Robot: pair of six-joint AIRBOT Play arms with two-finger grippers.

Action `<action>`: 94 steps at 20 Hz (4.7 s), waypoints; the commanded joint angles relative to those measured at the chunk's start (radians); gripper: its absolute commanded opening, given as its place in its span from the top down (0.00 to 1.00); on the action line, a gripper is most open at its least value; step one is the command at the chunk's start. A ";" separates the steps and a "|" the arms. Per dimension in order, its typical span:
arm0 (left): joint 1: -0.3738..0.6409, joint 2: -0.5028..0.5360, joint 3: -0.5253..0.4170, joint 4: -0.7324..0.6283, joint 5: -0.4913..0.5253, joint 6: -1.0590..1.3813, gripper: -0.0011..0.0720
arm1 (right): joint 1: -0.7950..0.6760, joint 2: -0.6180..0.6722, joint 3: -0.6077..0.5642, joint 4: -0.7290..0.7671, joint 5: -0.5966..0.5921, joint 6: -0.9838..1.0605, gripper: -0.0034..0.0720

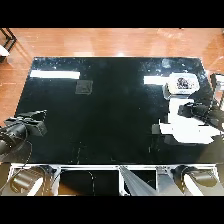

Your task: Fold the box and place the chain.

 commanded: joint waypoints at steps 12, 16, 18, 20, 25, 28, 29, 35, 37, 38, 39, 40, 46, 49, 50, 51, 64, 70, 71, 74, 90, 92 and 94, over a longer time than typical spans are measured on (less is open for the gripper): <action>0.000 0.001 0.000 0.000 0.000 0.000 0.96 | 0.000 0.000 0.000 0.000 0.000 0.000 0.93; 0.000 0.001 0.000 0.040 0.002 0.073 0.96 | 0.000 0.000 0.000 0.012 -0.014 0.000 0.93; 0.000 0.001 0.000 0.095 0.022 0.162 0.96 | 0.000 0.000 0.000 0.013 -0.018 0.000 0.93; 0.000 0.001 0.000 0.109 0.056 0.168 0.96 | 0.000 0.000 0.000 0.012 -0.018 0.000 0.93; 0.000 -0.003 -0.001 0.108 0.183 0.164 0.95 | 0.000 0.000 0.000 0.011 -0.024 0.000 0.93; 0.000 -0.012 -0.005 -0.017 0.346 0.156 0.95 | 0.000 0.000 0.000 0.016 -0.021 0.015 0.20; 0.000 -0.020 -0.012 -0.056 0.373 0.156 0.95 | 0.000 0.000 0.000 0.016 -0.010 0.023 0.02; 0.000 -0.174 -0.027 -0.251 0.426 0.156 0.11 | -0.074 -0.011 0.003 -0.159 0.054 0.161 0.02; 0.000 -0.238 -0.027 -0.259 0.421 0.157 0.12 | -0.232 -0.022 0.016 -0.267 0.065 0.175 0.02; 0.000 -0.268 -0.027 -0.264 0.420 0.156 0.12 | -0.343 -0.036 0.022 -0.301 0.063 0.174 0.02; 0.000 -0.292 -0.027 -0.298 0.420 0.157 0.12 | -0.459 -0.058 0.024 -0.311 0.050 0.174 0.02; 0.000 -0.313 -0.027 -0.317 0.420 0.157 0.12 | -0.580 -0.086 0.024 -0.295 0.028 0.174 0.02; 0.000 -0.365 -0.027 -0.333 0.421 0.157 0.12 | -1.158 -0.372 0.087 0.170 0.021 -0.187 0.02; 0.000 -0.364 -0.027 -0.333 0.421 0.157 0.12 | -1.249 -0.538 0.224 0.373 0.094 -0.380 0.02; 0.000 -0.365 -0.027 -0.333 0.419 0.157 0.12 | -1.256 -0.603 0.283 0.418 0.170 -0.478 0.02; 0.000 -0.365 -0.027 -0.334 0.420 0.156 0.12 | -1.255 -0.668 0.334 0.434 0.254 -0.542 0.02; 0.000 -0.365 -0.027 -0.401 0.416 0.156 0.12 | -1.143 -1.057 0.545 0.441 0.599 -0.709 0.03; 0.000 -0.365 -0.027 -0.415 0.411 0.157 0.12 | -1.074 -1.074 0.571 0.432 0.662 -0.708 0.03; 0.000 -0.365 -0.027 -0.415 0.411 0.157 0.12 | -1.075 -1.074 0.571 0.429 0.669 -0.708 0.03; 0.000 -0.365 -0.027 -0.415 0.410 0.157 0.12 | -1.075 -1.074 0.571 0.371 0.671 -0.685 0.03; 0.000 -0.386 -0.027 -0.425 0.361 0.156 0.12 | -1.048 -1.055 0.503 0.579 0.747 -0.766 0.93; -0.002 -0.386 -0.027 -0.468 0.360 0.158 0.12 | -0.990 -1.040 0.450 0.664 0.746 -0.797 0.93; -0.014 -0.388 -0.027 -0.472 0.357 0.157 0.12 | -0.896 -1.036 0.431 0.696 0.749 -0.803 0.93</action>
